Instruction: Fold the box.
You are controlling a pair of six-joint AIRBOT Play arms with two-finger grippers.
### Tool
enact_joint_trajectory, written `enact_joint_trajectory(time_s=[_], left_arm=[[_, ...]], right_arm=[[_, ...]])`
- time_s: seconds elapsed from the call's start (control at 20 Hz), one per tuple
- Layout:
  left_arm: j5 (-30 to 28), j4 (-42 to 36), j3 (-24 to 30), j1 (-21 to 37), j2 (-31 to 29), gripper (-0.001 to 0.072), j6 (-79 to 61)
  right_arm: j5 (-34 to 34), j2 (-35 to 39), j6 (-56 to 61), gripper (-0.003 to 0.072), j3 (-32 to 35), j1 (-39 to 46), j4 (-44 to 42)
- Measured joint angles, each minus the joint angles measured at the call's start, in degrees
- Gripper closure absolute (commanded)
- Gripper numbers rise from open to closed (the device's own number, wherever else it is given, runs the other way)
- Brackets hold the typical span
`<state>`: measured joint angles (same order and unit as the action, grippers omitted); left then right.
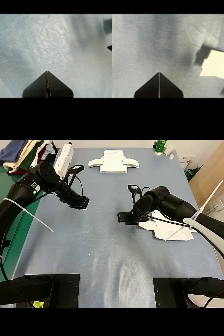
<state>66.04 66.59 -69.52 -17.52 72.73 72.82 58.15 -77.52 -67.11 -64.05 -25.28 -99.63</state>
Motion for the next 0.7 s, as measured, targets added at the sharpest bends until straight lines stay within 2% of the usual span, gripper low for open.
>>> enact_joint_trajectory(time_s=[0.7], left_arm=[[0.00, 0.00, 0.00, 0.00, 0.00, 0.0694, 0.00]], right_arm=[[-1.40, -0.04, 0.02, 0.0683, 0.00, 0.00, -0.04]])
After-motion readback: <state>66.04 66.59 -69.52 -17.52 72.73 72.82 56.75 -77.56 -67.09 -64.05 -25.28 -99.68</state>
